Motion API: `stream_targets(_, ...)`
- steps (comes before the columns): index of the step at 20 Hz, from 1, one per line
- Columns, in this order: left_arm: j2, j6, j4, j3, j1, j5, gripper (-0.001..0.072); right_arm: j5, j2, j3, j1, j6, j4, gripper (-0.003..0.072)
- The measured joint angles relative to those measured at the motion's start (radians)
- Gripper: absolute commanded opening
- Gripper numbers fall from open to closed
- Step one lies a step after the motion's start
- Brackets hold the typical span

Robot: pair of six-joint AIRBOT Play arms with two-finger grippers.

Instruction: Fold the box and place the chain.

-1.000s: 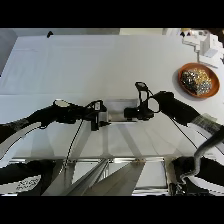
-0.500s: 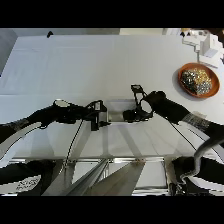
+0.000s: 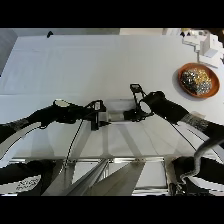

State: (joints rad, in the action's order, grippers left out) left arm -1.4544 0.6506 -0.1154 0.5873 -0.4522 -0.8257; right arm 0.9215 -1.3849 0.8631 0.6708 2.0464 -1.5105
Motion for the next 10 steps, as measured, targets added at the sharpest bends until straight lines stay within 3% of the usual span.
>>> stream_targets(4, 0.000, 0.002, 0.000, 0.000, 0.000, -0.001, 0.0132, -0.004, -0.003, 0.001, 0.000, -0.006, 0.002, 0.0038)
stream_targets(5, 0.000, 0.005, -0.002, 0.000, 0.000, 0.000, 0.0132, -0.003, -0.006, 0.002, 0.001, -0.013, 0.001, 0.0176)
stream_targets(6, 0.000, 0.009, -0.010, 0.000, 0.000, -0.001, 0.0132, -0.003, -0.010, 0.002, 0.004, -0.023, 0.003, 0.0234)
stream_targets(10, 0.000, 0.008, -0.007, 0.000, 0.000, -0.002, 0.0132, 0.006, -0.019, 0.002, 0.015, -0.025, 0.000, 0.0153)
